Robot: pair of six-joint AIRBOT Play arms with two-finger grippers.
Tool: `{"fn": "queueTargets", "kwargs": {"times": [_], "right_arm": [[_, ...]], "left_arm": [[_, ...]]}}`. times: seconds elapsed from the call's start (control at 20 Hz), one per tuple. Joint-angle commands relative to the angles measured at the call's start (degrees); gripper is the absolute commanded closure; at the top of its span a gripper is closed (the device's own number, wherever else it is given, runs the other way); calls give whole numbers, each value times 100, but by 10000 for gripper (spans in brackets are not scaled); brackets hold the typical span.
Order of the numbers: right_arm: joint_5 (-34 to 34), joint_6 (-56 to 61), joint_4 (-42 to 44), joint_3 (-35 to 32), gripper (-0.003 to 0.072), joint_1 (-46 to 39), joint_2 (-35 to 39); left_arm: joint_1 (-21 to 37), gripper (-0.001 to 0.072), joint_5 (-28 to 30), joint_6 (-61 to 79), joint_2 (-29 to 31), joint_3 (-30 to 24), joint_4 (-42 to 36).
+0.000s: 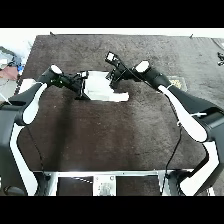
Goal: Fold the box and place the chain.
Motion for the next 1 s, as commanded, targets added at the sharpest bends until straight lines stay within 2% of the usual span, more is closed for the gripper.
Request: {"fn": "queueTargets", "kwargs": {"times": [0.0, 0.05, 0.15, 0.2, 0.75, 0.95], "right_arm": [[603, 664, -1003, 2, 674, 4, 385], [811, 772, -1414, 2, 574, 4, 417], [1093, 800, -1996, -7, 14, 4, 361], [1088, 793, -2087, -20, -31, 4, 302], [1051, 686, -2310, -48, -31, 4, -243], [1283, 710, -2809, -46, -31, -35, -153]], "left_arm": [[7, 244, 28, -9, -4, 0, -22], [7, 243, 28, -9, -4, 0, -22], [7, 244, 28, -9, -4, 0, -22], [7, 244, 28, -9, -4, 0, -22], [7, 244, 28, -7, -4, 0, -22], [7, 244, 26, -7, -4, 0, -22]]}}
